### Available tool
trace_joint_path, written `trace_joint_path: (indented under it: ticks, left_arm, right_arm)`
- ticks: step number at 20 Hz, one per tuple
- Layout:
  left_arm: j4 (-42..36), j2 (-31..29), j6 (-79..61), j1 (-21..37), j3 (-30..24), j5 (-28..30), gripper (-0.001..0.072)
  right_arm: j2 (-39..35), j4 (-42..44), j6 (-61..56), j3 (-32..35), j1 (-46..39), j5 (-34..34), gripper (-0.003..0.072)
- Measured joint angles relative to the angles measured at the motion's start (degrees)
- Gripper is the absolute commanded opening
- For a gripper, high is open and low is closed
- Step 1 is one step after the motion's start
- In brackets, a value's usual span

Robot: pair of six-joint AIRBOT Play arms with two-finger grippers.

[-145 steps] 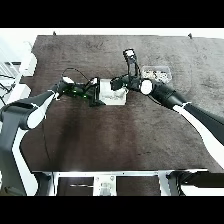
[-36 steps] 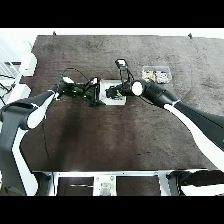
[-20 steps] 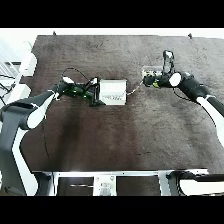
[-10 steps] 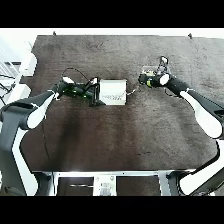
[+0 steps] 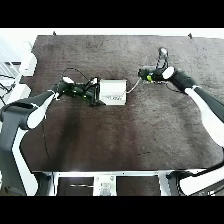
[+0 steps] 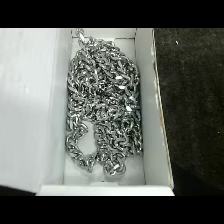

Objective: Fold the box and place the chain.

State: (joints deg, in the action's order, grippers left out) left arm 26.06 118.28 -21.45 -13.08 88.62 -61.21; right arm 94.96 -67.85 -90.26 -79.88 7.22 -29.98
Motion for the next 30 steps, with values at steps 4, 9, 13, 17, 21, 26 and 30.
trace_joint_path:
  ticks: [4, 9, 13, 17, 21, 26, 30]
  left_arm:
    - [0.0, 0.0, 0.0, 0.0, 0.0, 0.1, 0.0496]
    - [0.0, 0.0, 0.0, 0.0, 0.0, 0.1, 0.0496]
    - [0.0, 0.0, 0.0, 0.0, 0.0, 0.1, 0.0496]
    - [0.0, 0.0, 0.0, 0.0, 0.0, 0.1, 0.0497]
    - [0.0, 0.0, 0.0, 0.0, 0.0, 0.1, 0.0496]
    - [0.0, 0.0, 0.0, 0.0, 0.0, 0.1, 0.0497]
    - [0.0, 0.0, 0.0, 0.0, 0.0, 0.1, 0.0496]
  right_arm:
    - [-11.8, -3.1, 1.7, 0.0, 2.0, -5.5, 0.0008]
    - [-21.9, -6.1, 2.3, 0.0, 5.9, -9.9, 0.0008]
    - [-24.8, -7.1, 2.4, 0.5, 10.3, -11.4, 0.0008]
    - [-25.6, -7.6, 1.3, 3.4, 14.0, -11.4, 0.0008]
    - [-25.7, -7.8, -0.7, 7.0, 17.0, -8.8, 0.0008]
    - [-23.6, -7.8, -3.3, 9.1, 21.2, -6.4, 0.0008]
    - [-19.7, -7.7, -5.0, 9.5, 24.6, -3.9, 0.0008]
